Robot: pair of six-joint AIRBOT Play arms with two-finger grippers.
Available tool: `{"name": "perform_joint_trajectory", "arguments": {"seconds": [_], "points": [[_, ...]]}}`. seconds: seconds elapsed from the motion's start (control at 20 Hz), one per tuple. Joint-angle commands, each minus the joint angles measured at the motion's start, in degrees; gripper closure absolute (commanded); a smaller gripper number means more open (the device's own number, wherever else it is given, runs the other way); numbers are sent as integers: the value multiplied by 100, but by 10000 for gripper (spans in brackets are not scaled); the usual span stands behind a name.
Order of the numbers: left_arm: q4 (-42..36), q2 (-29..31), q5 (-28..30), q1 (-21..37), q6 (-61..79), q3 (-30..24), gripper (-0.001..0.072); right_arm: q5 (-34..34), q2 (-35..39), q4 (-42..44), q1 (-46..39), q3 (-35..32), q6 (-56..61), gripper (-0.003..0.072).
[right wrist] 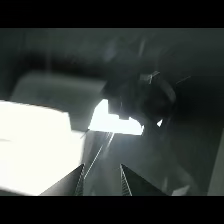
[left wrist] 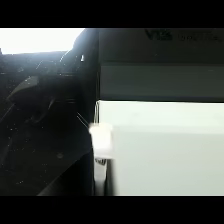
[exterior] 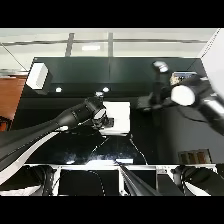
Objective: Fold the box and place the chain.
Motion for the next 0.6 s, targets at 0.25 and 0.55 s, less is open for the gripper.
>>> {"name": "perform_joint_trajectory", "arguments": {"seconds": [0.25, 0.55], "points": [[2, 0, 15, 7, -2, 2, 684, -1139, 431, -1526, -2485, -15, -155, 409], [0, 0, 15, 4, -2, 2, 685, -1759, -94, -1530, -3305, -15, -144, 407]]}}
